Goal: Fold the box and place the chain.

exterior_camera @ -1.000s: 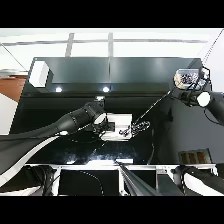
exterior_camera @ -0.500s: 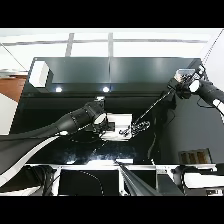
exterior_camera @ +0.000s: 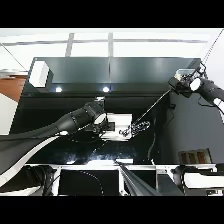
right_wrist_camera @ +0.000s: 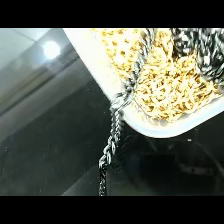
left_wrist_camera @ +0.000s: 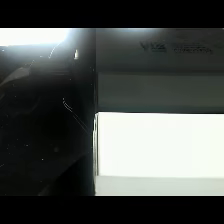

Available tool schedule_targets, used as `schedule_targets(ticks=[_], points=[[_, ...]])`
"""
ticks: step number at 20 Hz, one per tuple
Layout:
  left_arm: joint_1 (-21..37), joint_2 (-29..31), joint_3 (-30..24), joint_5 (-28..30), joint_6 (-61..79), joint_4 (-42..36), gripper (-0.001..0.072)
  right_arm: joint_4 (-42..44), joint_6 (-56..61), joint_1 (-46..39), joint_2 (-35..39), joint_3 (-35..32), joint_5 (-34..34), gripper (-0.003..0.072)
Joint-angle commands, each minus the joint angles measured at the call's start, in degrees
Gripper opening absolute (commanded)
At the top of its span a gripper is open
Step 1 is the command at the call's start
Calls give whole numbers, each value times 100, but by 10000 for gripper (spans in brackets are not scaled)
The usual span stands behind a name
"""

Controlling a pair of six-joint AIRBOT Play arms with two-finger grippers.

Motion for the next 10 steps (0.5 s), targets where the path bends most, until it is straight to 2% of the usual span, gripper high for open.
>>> schedule_targets(ticks=[1,4,10], points=[[4,0,0,-13,2,7,35,-389,-706,-68,688,7,608,28],[4,0,0,24,2,39,35,-382,-1320,-61,1869,4,1506,27],[4,0,-2,20,2,55,35,-236,-1611,-37,4242,4,2273,28]])
